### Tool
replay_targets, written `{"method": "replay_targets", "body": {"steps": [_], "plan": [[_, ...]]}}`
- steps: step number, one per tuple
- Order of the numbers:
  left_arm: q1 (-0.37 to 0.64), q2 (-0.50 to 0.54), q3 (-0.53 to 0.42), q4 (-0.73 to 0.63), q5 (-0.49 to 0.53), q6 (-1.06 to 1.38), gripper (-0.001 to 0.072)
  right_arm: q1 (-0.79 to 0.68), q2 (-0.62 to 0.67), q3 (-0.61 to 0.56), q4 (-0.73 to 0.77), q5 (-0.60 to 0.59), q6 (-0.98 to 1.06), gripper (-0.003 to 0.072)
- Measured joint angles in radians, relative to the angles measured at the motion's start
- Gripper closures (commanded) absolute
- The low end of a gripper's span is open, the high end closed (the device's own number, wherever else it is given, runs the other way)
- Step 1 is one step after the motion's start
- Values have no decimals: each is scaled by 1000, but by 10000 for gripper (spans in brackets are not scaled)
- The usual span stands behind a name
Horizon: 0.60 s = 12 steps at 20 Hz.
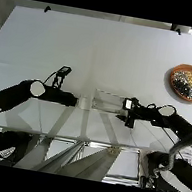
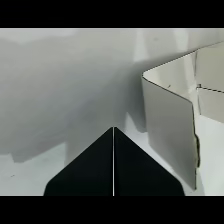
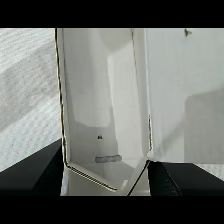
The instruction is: Fold the box and place the chain.
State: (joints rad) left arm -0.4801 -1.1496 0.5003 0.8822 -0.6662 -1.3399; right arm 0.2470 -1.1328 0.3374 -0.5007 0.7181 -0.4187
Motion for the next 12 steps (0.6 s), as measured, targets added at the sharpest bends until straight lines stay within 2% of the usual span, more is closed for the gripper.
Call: {"method": "replay_targets", "body": {"steps": [5,12], "plan": [[0,-41,-5,-206,23,155,706,0,0,0,0,0,0,285],[0,-59,-5,-268,37,207,706,0,0,0,0,0,0,285]]}}
